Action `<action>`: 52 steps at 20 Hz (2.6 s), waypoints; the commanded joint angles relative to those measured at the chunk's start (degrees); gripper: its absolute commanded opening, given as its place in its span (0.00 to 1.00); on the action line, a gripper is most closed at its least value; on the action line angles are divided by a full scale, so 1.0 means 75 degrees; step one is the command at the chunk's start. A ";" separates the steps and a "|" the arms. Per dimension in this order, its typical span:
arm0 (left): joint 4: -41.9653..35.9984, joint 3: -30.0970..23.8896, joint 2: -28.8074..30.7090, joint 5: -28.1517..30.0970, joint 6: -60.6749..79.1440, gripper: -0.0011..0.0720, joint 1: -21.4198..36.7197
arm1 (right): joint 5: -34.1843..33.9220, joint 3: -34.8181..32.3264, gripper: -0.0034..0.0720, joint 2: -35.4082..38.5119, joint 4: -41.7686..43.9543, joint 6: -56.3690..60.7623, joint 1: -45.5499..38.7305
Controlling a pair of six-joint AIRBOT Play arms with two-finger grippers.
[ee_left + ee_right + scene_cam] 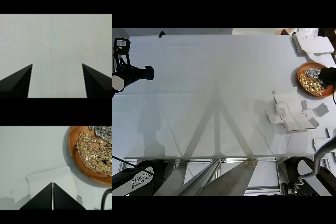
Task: Fold the box and place the chain.
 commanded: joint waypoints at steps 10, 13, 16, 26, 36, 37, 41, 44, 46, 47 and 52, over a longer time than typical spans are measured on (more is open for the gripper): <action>0.0000 0.0006 0.0006 0.0000 0.0003 0.98 -0.0006 | 0.0303 0.0009 0.26 0.0003 -0.0111 0.0248 -0.0006; 0.0003 0.0006 0.0006 0.0000 0.0003 0.98 -0.0006 | 0.0589 0.0009 0.44 0.0000 -0.1821 0.1221 -0.0006; 0.0003 0.0006 0.0006 0.0000 0.0003 0.98 -0.0006 | 0.1040 0.0009 0.44 -0.0085 -0.3692 0.1349 -0.0006; 0.0003 0.0006 0.0006 0.0000 0.0003 0.98 -0.0006 | 0.2189 0.0871 0.45 -0.1676 -0.4704 0.1309 -0.0813; 0.0003 0.0006 0.0006 0.0000 0.0003 0.98 -0.0006 | 0.3389 0.1023 0.45 -0.3424 -0.2838 0.0058 -0.1798; 0.0003 0.0006 0.0006 0.0000 0.0003 0.98 -0.0006 | 0.3337 0.1023 0.45 -0.3500 -0.2664 -0.0111 -0.1798; 0.0003 0.0006 0.0006 0.0000 0.0003 0.98 -0.0006 | 0.2801 0.1023 0.45 -0.3585 -0.2576 -0.0233 -0.1798; 0.0000 0.0006 0.0006 0.0000 0.0003 0.98 -0.0006 | 0.2658 0.1023 0.45 -0.3736 -0.2576 -0.0239 -0.1798; 0.0003 0.0006 0.0006 0.0000 0.0003 0.98 -0.0006 | 0.2559 0.1023 0.45 -0.3858 -0.2573 -0.0297 -0.1798; 0.0003 0.0006 0.0006 0.0000 0.0003 0.98 -0.0006 | 0.2521 0.1023 0.45 -0.3931 -0.2573 -0.0309 -0.1798; 0.0003 0.0006 0.0006 0.0000 0.0003 0.98 -0.0006 | 0.2451 0.1023 0.45 -0.4348 -0.2605 -0.0498 -0.1798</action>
